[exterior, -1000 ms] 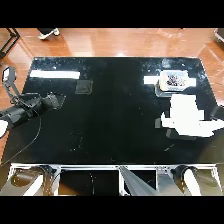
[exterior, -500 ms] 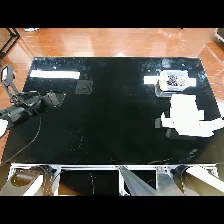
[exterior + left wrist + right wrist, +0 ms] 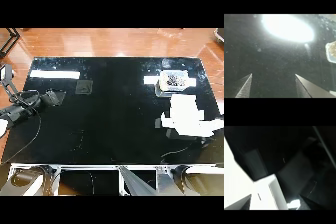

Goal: Fold the box and place the chain.

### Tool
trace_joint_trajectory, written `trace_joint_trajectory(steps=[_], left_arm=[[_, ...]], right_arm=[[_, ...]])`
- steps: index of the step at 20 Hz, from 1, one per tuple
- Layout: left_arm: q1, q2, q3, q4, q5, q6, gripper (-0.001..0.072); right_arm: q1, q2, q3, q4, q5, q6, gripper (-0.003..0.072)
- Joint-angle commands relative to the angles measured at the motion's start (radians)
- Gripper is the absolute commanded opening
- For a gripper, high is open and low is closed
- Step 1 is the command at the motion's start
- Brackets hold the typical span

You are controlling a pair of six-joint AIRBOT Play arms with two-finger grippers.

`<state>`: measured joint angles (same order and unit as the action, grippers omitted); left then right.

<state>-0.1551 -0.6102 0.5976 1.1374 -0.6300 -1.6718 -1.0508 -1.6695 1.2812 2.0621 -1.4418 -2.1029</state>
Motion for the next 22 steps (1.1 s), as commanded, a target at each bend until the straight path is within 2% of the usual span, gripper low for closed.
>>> trace_joint_trajectory(steps=[1, 5, 16, 17, 20, 21, 22], left_arm=[[-0.027, -0.001, 0.0, -0.005, 0.001, 0.0, 0.0619], [-0.044, -0.001, 0.0, -0.004, 0.002, 0.0, 0.0619], [-0.043, -0.001, 0.0, -0.002, 0.002, 0.0, 0.0619], [-0.043, -0.001, 0.0, -0.002, 0.002, 0.0, 0.0619], [-0.043, -0.001, 0.0, -0.002, 0.002, 0.0, 0.0619], [-0.043, -0.001, 0.0, -0.002, 0.002, 0.0, 0.0619], [-0.043, -0.001, 0.0, -0.002, 0.002, 0.0, 0.0619]], right_arm=[[0.069, -0.12, 0.112, -0.01, -0.098, -0.031, 0.047], [0.105, -0.162, 0.117, -0.13, -0.166, -0.02, 0.0496], [0.103, -0.166, 0.112, -0.082, -0.209, -0.019, 0.0493], [0.101, -0.166, 0.113, -0.081, -0.208, -0.019, 0.0468], [0.097, -0.166, 0.112, -0.081, -0.213, -0.026, 0.0466], [0.097, -0.166, 0.111, -0.08, -0.217, -0.026, 0.0387], [0.097, -0.166, 0.108, -0.076, -0.221, -0.025, 0.0213]])
